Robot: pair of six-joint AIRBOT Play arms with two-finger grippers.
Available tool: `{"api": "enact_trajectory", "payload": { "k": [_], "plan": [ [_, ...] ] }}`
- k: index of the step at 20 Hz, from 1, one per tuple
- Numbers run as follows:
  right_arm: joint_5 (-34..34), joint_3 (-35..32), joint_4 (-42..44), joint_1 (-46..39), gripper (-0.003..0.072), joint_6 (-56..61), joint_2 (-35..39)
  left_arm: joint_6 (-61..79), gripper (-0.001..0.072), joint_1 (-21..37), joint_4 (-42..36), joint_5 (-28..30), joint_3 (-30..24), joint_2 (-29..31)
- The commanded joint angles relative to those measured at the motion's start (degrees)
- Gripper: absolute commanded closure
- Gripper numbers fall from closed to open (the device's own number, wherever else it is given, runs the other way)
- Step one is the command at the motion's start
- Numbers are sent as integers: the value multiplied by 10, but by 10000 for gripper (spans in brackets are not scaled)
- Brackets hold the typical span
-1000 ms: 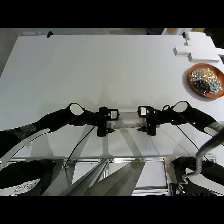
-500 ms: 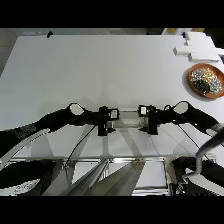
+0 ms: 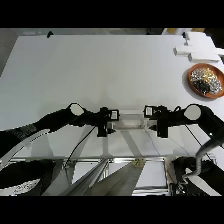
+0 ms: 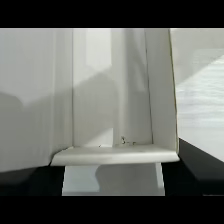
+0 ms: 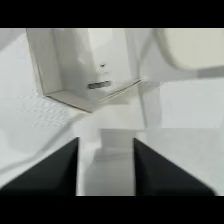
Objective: Fold the box and place the chain.
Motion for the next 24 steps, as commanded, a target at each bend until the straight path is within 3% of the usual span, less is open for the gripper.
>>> {"api": "enact_trajectory", "payload": {
  "k": [1,2,5,10,15,19,24],
  "plan": [
    [27,1,51,0,579,51,67,0,434,0,0,-2,0,0],
    [27,1,110,0,666,50,75,0,434,0,0,-3,0,0],
    [-31,1,269,0,663,6,67,0,434,0,0,-3,0,0],
    [-228,1,422,0,664,-2,-30,0,434,0,0,-4,0,0],
    [-247,1,404,0,664,21,-137,0,434,0,0,-5,0,0],
    [-232,5,339,0,664,116,-135,0,434,0,0,-5,0,0],
    [-116,57,164,0,664,269,-57,0,434,0,0,-5,0,0]
  ]
}}
